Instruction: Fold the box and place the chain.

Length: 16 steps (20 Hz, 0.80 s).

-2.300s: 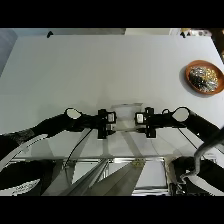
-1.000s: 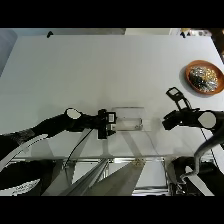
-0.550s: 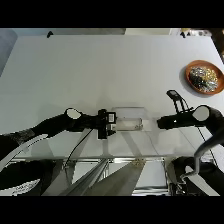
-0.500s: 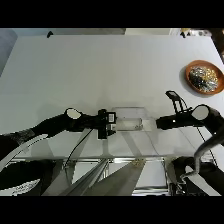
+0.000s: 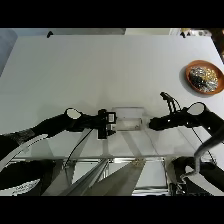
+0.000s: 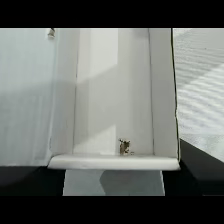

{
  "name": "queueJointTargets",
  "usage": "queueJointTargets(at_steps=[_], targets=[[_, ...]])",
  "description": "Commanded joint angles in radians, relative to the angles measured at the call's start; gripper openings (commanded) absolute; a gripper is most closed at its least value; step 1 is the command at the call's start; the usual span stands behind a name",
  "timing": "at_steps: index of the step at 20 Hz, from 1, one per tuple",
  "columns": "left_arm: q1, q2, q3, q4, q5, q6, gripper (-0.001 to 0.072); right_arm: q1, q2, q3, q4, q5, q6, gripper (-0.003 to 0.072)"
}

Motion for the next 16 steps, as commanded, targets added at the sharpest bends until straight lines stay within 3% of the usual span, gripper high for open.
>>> queueJointTargets(at_steps=[1,11,13,15,16], targets=[[0.000,0.000,0.000,0.000,0.000,0.000,0.0373,0.000,-0.004,0.000,0.117,0.049,-0.066,0.0173],[0.000,0.000,0.000,0.000,0.000,0.000,0.0373,0.003,0.118,0.000,0.160,0.058,-0.053,0.0212],[0.000,0.000,0.000,0.000,0.000,0.000,0.0373,0.048,0.118,0.000,0.164,0.047,-0.054,0.0326],[0.000,0.000,0.000,0.000,0.000,0.000,0.0373,0.103,0.118,0.000,0.096,-0.011,-0.031,0.0350],[0.000,0.000,0.000,0.000,0.000,0.001,0.0373,0.122,0.118,0.000,0.056,-0.048,0.011,0.0416]])
